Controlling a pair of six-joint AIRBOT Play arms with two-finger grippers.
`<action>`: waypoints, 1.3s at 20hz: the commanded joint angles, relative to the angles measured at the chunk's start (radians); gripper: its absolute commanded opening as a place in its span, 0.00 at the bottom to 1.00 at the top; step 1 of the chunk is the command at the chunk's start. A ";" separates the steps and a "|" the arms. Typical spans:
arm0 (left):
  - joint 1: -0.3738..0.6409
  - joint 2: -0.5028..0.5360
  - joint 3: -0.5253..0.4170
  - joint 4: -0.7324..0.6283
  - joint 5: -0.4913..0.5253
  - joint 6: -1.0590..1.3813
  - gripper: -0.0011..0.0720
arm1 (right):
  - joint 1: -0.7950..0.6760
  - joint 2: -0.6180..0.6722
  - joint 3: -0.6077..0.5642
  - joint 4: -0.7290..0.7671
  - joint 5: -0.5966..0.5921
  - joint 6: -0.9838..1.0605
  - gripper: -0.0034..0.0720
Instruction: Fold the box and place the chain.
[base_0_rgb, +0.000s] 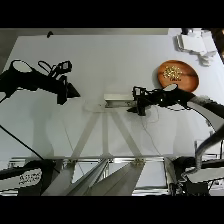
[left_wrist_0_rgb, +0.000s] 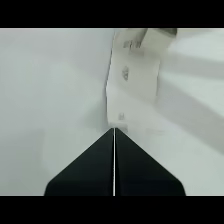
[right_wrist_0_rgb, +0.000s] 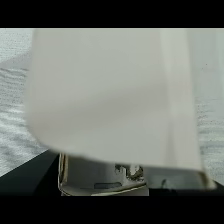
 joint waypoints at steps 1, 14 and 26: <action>0.022 0.065 -0.033 0.235 0.019 -0.336 0.03 | 0.000 0.000 0.001 0.000 0.000 0.000 0.60; -0.127 -0.044 -0.219 -0.071 0.363 -0.893 0.02 | 0.000 0.000 0.001 0.000 0.000 0.000 0.60; -0.254 -0.073 -0.219 -0.230 0.352 -0.903 0.02 | 0.000 0.000 0.001 0.000 0.000 0.000 0.60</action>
